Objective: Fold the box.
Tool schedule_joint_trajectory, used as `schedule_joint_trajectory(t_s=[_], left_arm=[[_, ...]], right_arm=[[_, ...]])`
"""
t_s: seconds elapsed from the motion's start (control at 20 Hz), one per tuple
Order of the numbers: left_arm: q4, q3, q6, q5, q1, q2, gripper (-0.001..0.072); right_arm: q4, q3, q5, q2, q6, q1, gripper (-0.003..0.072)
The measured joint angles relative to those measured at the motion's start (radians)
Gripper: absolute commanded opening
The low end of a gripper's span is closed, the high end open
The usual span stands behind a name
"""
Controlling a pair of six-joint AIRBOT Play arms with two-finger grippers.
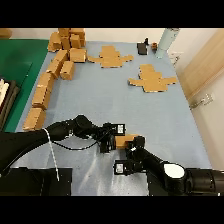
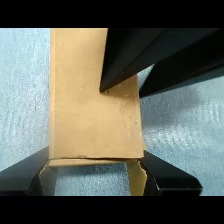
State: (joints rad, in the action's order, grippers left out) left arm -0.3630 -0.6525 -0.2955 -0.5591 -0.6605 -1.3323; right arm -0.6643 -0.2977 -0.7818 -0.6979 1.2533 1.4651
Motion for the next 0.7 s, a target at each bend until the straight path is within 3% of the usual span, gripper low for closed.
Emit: schedule_joint_trajectory(t_s=[0.7], left_arm=[[0.000,0.000,0.000,0.000,0.000,0.000,0.0473]], right_arm=[[-0.001,-0.004,-0.020,0.081,0.001,0.002,0.0282]])
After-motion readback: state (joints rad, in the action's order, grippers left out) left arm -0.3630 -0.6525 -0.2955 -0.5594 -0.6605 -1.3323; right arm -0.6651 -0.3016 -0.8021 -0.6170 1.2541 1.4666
